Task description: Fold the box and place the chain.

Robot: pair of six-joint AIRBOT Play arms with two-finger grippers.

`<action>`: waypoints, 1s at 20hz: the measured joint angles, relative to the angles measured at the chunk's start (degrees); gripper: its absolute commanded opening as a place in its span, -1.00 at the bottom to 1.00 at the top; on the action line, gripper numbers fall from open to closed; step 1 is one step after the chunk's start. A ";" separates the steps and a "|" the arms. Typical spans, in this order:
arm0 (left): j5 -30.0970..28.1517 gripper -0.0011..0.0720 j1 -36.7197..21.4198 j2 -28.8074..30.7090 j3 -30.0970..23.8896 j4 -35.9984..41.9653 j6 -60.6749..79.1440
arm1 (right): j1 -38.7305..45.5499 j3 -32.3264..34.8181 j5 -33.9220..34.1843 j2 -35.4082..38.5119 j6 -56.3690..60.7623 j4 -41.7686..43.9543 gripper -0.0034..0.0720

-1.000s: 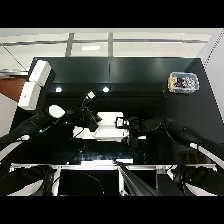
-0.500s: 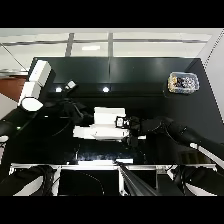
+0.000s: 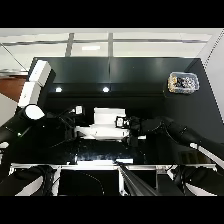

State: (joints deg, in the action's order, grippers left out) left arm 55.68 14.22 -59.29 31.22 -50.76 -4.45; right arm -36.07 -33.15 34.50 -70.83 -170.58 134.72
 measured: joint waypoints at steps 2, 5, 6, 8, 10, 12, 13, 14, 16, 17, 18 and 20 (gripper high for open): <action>-1.86 0.90 2.71 -0.70 -0.52 0.24 2.40 | 0.00 0.00 0.02 0.00 0.00 0.00 0.48; -4.33 0.84 5.35 -2.10 -0.90 0.42 4.33 | 0.00 0.00 0.02 0.00 0.00 0.00 0.48; -4.83 0.65 5.84 -2.58 -0.96 0.46 4.68 | 0.00 0.00 0.02 0.00 0.00 0.00 0.48; -5.38 0.54 6.45 -3.50 -1.03 0.96 5.16 | 0.00 0.00 0.02 0.00 0.00 0.00 0.48; -5.62 0.42 6.75 -4.44 -1.07 2.54 5.40 | 0.00 0.00 0.02 0.00 0.00 0.00 0.48; -5.79 -0.07 6.91 -5.09 -1.09 4.28 5.60 | 0.00 0.00 0.02 0.00 0.00 0.00 0.48; -5.84 -0.08 6.97 -5.29 -1.09 4.81 5.62 | 0.00 0.00 0.02 0.00 0.02 0.00 0.48; -5.81 -0.08 7.02 -5.42 -1.09 5.38 5.64 | 0.00 0.00 0.04 0.00 0.00 0.00 0.48; -5.79 -0.24 7.04 -5.57 -1.09 6.14 5.77 | 0.00 0.00 0.07 0.00 0.00 -0.02 0.48; -5.70 -0.53 7.04 -5.68 -1.09 6.71 5.75 | 0.00 0.00 0.07 0.00 0.00 -0.02 0.48; -5.60 -0.54 7.04 -5.70 -1.09 7.21 5.79 | 0.00 0.00 0.07 0.00 0.00 -0.02 0.48; -5.62 -0.54 7.08 -5.77 -1.09 8.31 5.77 | 0.00 0.00 0.07 0.00 0.00 -0.02 0.48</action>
State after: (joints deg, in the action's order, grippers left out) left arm 50.06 21.30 -65.06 30.13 -42.46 1.32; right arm -36.07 -33.15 34.57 -70.83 -170.58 134.69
